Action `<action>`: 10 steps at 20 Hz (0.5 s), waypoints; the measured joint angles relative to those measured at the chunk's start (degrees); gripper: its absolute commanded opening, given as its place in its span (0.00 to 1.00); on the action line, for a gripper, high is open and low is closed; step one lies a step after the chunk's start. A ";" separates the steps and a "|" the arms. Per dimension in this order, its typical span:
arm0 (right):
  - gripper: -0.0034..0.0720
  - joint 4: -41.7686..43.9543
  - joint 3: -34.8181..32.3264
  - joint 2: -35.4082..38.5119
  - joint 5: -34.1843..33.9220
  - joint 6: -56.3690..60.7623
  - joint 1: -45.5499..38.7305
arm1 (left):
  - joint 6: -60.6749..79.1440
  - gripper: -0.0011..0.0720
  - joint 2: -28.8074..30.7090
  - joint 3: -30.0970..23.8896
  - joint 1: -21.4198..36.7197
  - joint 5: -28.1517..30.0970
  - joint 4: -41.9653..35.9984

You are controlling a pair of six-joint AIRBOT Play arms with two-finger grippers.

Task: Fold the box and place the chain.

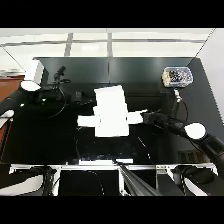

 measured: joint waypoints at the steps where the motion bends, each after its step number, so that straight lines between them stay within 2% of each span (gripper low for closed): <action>1: 0.07 0.04 -0.22 0.00 -0.72 0.28 0.94 | 1.03 0.98 -2.71 1.01 -0.24 -1.49 -1.81; 5: 0.07 0.37 -0.68 0.04 -1.38 0.63 2.62 | 6.03 0.98 -11.04 4.33 -1.92 -6.54 -5.53; 6: 0.07 0.42 -0.70 0.07 -1.20 0.66 2.78 | 8.11 0.94 -12.68 5.38 -2.45 -8.07 -6.16; 10: 0.07 0.42 -0.79 0.07 -0.04 0.76 3.13 | 18.58 0.51 -18.97 11.50 -4.66 -18.34 -5.97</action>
